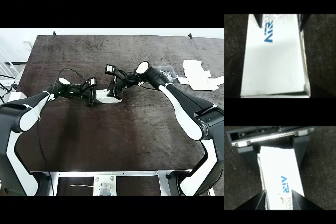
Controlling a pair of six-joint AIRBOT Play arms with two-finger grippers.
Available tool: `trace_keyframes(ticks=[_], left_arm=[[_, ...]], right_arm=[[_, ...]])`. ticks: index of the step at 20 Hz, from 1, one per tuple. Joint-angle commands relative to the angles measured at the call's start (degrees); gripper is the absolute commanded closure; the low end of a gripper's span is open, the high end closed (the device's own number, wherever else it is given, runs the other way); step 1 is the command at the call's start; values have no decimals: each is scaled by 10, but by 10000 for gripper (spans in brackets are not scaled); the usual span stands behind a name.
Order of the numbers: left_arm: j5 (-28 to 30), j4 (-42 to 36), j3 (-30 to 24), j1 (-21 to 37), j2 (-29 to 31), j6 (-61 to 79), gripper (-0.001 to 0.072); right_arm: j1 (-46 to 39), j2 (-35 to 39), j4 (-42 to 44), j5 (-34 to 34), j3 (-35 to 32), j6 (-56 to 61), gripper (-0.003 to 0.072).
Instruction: Fold the box and place the chain.
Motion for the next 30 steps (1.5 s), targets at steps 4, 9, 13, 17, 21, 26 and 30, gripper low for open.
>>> trace_keyframes(ticks=[4,9,13,17,21,26,30], left_arm=[[0,0,0,0,0,0,290],[0,0,0,0,0,0,291],[0,0,0,0,0,0,290],[0,0,0,0,0,0,291],[0,0,0,0,0,0,290],[0,0,0,0,0,0,291],[0,0,0,0,0,0,291]], right_arm=[[0,-2,-2,9,-23,0,257],[-11,-2,20,36,-21,-2,207],[-44,-1,142,66,-19,-36,210],[-61,-2,158,66,-24,-35,429],[-60,-15,149,64,-31,-7,674],[-48,-40,64,64,-30,65,674],[-48,-34,72,64,-23,66,675]])
